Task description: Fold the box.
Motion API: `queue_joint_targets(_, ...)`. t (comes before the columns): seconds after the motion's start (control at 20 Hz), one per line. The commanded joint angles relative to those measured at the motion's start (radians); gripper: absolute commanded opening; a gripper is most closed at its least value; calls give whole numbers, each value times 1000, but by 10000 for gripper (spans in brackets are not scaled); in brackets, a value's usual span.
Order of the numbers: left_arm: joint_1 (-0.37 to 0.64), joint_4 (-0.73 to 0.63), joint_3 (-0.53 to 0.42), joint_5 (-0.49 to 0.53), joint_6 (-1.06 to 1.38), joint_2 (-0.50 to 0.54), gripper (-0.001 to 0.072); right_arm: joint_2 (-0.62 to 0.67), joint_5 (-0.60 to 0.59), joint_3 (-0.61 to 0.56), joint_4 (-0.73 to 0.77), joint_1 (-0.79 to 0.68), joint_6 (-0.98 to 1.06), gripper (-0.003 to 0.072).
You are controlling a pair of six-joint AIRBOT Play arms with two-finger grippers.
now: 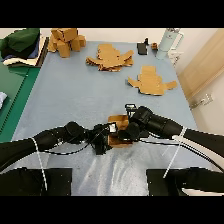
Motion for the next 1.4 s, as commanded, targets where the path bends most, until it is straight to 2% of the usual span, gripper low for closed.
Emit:
queue_joint_targets(0.0,0,1,1,0,1,0,507,-13,-28,6,-42,9,39,5)
queue_joint_targets(0.1,0,1,1,0,1,0,506,-12,-30,6,-36,9,39,5)
queue_joint_targets(0.15,0,1,1,0,1,0,507,-12,-31,7,-32,9,39,76)
queue_joint_targets(0.2,0,1,1,0,1,0,507,-12,-31,7,-27,9,39,306)
queue_joint_targets(0.25,0,1,1,0,1,0,506,-12,-31,7,-21,9,39,387)
queue_joint_targets(0.45,0,1,1,0,1,0,506,-12,-31,6,-16,9,39,384)
queue_joint_targets(0.5,0,1,1,0,1,0,506,-12,-30,6,-17,9,39,297)
queue_joint_targets(0.55,0,1,1,0,1,0,506,-12,-30,6,-16,9,39,71)
queue_joint_targets(0.6,0,1,1,0,1,0,507,-12,-31,6,-16,9,39,5)
queue_joint_targets(0.7,0,1,1,0,1,0,507,-12,-28,6,-14,9,34,4)
queue_joint_targets(0.75,0,1,1,0,1,0,506,-12,-26,6,-12,9,30,38)
queue_joint_targets(0.8,0,1,1,0,1,0,507,-12,-26,6,-12,9,30,290)
queue_joint_targets(0.85,0,1,1,0,1,0,507,-11,-26,7,-8,9,30,460)
queue_joint_targets(1.1,0,1,1,0,1,0,506,43,-35,31,10,8,30,459)
queue_joint_targets(1.35,0,1,1,0,1,0,507,159,-131,80,54,7,31,459)
